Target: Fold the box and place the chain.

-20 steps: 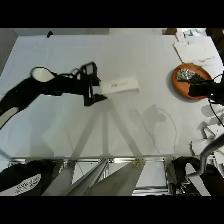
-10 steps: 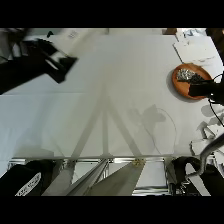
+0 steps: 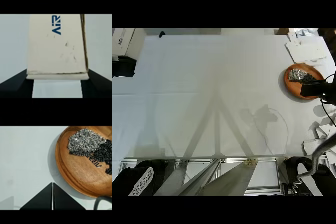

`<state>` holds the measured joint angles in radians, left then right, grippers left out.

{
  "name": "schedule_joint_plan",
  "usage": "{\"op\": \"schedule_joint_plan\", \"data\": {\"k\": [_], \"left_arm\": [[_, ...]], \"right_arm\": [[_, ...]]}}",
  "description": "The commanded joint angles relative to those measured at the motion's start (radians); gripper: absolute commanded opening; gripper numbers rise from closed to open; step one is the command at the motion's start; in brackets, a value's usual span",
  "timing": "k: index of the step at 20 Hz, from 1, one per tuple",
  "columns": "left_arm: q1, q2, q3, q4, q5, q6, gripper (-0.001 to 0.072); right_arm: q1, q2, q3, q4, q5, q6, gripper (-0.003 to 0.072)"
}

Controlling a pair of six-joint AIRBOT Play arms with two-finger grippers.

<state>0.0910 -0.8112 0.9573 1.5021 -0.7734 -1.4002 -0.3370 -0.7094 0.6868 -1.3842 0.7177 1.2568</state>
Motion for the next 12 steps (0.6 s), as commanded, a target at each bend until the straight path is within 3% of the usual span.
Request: {"op": "schedule_joint_plan", "data": {"k": [1, 9, 12], "left_arm": [[0.073, -0.13, 0.0, 0.037, 0.016, 0.013, 0.0009], [0.071, -0.517, 0.0, 0.022, 0.233, 0.054, 0.0009], [0.069, -0.611, 0.0, 0.021, 0.314, 0.053, 0.0009]], "right_arm": [[-0.001, 0.001, 0.0, 0.0, 0.0, 0.0, 0.0011], [-0.001, 0.001, 0.0, 0.0, 0.0, 0.0, 0.0011], [-0.001, 0.001, 0.0, 0.0, 0.0, 0.0, 0.0011]]}}
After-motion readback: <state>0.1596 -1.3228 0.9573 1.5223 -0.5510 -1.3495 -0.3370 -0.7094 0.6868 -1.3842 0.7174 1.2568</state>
